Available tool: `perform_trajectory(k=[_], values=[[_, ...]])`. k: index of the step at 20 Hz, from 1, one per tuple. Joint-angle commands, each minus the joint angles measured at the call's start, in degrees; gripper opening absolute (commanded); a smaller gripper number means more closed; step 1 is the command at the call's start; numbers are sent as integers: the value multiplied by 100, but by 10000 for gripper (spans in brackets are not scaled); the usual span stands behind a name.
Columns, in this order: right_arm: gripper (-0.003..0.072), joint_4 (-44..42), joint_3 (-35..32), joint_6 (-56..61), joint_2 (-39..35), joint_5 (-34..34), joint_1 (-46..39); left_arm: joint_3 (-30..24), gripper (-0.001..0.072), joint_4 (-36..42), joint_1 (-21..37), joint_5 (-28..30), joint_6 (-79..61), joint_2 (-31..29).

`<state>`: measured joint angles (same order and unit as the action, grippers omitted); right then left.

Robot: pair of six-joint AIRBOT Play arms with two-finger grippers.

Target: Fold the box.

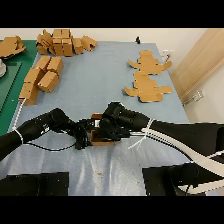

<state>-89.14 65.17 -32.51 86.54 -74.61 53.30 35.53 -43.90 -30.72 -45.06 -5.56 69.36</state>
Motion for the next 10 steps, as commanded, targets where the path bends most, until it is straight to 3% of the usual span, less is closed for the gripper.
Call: perform_trajectory(k=[1,2,3,10], values=[[182,-22,42,-162,4,39,4,2,532,0,-2,0,2,-2],[351,-22,90,-166,-2,37,4,2,532,0,-2,0,2,0],[396,-22,151,-221,-24,17,4,2,533,0,-2,0,2,0],[396,179,247,-127,-691,-306,4,2,532,0,-2,0,2,0]])
